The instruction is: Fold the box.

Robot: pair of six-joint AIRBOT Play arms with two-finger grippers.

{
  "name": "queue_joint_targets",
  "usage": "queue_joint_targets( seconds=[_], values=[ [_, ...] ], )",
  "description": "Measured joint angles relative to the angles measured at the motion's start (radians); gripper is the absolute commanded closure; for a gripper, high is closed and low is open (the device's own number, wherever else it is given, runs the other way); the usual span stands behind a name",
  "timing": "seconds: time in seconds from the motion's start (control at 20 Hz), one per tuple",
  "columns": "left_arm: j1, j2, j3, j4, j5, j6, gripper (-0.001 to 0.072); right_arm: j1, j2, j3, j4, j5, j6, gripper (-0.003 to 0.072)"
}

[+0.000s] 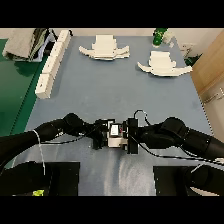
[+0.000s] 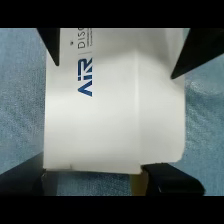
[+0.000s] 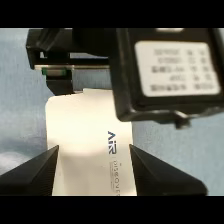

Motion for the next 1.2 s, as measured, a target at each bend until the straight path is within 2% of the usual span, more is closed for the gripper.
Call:
queue_joint_targets(
  seconds=[0.05,0.15,0.7,0.8,0.9,1.0,1.2],
  values=[
    [0.000,0.000,0.000,0.000,0.000,0.000,0.0430,0.000,-0.009,0.000,-0.021,0.004,-0.006,0.0066],
    [0.000,0.000,0.000,0.000,0.000,-0.001,0.0430,0.000,-0.018,0.000,-0.056,0.007,-0.015,0.0115],
    [0.000,-0.001,0.000,-0.001,0.002,0.000,0.0430,0.010,0.056,0.007,-0.173,0.015,-0.028,0.0117],
    [0.000,-0.001,0.000,-0.001,0.002,0.000,0.0430,0.010,0.065,0.007,-0.177,0.022,-0.029,0.0265],
    [0.000,-0.001,0.000,-0.001,0.001,0.000,0.0430,0.010,0.068,0.007,-0.180,0.036,-0.029,0.0267],
    [0.000,-0.001,0.000,0.000,0.001,-0.001,0.0430,0.010,0.061,0.007,-0.181,0.042,-0.029,0.0342],
    [0.000,-0.001,0.000,-0.001,0.001,-0.001,0.0430,0.013,0.024,0.007,-0.170,0.043,-0.029,0.0349]
  ],
)
